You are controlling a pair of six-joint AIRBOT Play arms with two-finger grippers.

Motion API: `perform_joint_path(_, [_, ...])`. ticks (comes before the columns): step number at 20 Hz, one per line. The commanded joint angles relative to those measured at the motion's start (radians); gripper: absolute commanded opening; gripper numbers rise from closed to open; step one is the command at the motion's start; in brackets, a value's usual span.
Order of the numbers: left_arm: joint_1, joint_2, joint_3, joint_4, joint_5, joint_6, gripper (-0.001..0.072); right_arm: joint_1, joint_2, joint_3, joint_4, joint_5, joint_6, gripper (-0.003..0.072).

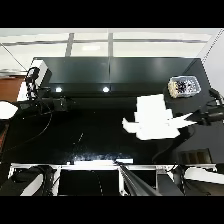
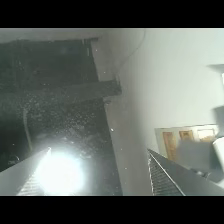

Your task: Fold the box and place the chain.

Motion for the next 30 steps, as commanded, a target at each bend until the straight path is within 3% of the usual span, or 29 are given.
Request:
perform_joint_path(1, [0.000,-0.013,0.000,-0.015,-0.045,0.000,0.0697,0.163,0.149,-0.151,0.166,-0.080,0.023,0.0019])
perform_joint_path(4, [-0.003,-0.088,0.000,-0.084,-0.110,0.000,0.0696,0.366,0.334,-0.296,0.261,-0.278,0.048,0.0019])
perform_joint_path(7, [0.007,-0.192,0.000,-0.141,-0.104,0.014,0.0697,0.570,0.528,-0.424,0.271,-0.483,0.063,0.0019])
perform_joint_path(9, [0.021,-0.291,0.000,-0.276,-0.172,0.134,0.0697,0.679,0.618,-0.490,0.271,-0.584,0.079,0.0019])
perform_joint_path(12, [0.023,-0.465,0.000,-0.459,-0.361,0.363,0.0697,0.786,0.649,-0.525,0.270,-0.611,0.117,0.0019])
perform_joint_path(16, [0.000,-0.645,0.016,-0.575,-0.398,0.564,0.0697,0.836,0.649,-0.525,0.271,-0.632,0.140,0.0019])
perform_joint_path(21, [-0.049,-0.800,0.119,-0.575,-0.583,0.726,0.0692,0.836,0.649,-0.525,0.270,-0.650,0.149,0.0019])
perform_joint_path(24, [-0.101,-0.837,0.176,-0.541,-0.610,0.816,0.0669,0.836,0.649,-0.525,0.270,-0.671,0.150,0.0019])
perform_joint_path(27, [-0.127,-0.837,0.230,-0.476,-0.631,0.916,0.0591,0.836,0.649,-0.525,0.267,-0.674,0.154,0.0019])
perform_joint_path(30, [-0.125,-0.837,0.262,-0.440,-0.629,0.917,0.0387,0.836,0.649,-0.525,0.250,-0.674,0.160,0.0019])
